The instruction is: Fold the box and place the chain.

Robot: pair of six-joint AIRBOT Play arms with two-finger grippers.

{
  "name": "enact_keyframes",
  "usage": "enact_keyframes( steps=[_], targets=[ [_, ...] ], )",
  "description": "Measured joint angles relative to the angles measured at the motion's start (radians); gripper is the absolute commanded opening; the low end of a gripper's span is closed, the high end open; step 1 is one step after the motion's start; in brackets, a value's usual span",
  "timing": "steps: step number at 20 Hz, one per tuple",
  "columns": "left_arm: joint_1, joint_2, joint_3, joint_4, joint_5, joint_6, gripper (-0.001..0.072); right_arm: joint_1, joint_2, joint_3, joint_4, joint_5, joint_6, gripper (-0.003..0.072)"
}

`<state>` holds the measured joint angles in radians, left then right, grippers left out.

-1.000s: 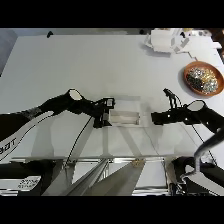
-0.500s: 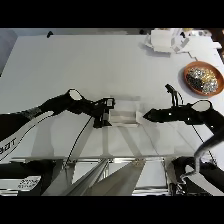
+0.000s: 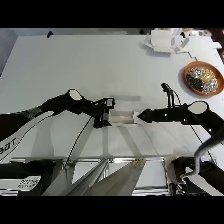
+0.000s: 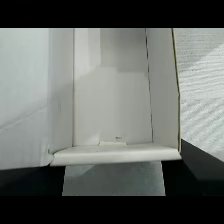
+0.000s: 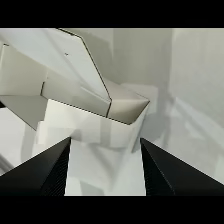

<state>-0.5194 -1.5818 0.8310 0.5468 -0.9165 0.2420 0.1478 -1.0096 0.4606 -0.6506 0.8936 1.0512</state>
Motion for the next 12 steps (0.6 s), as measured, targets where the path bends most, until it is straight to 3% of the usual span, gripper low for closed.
enact_keyframes(
  steps=[7, 12],
  targets=[
    [0.000, 0.000, 0.000, 0.000, 0.000, 0.000, 0.0171, 0.196, -0.097, 0.164, -0.343, -0.021, 0.402, 0.0483],
    [0.000, 0.000, 0.000, 0.000, 0.000, 0.000, 0.0171, 0.303, -0.167, 0.261, -0.496, 0.006, 0.650, 0.0483]
  ],
)
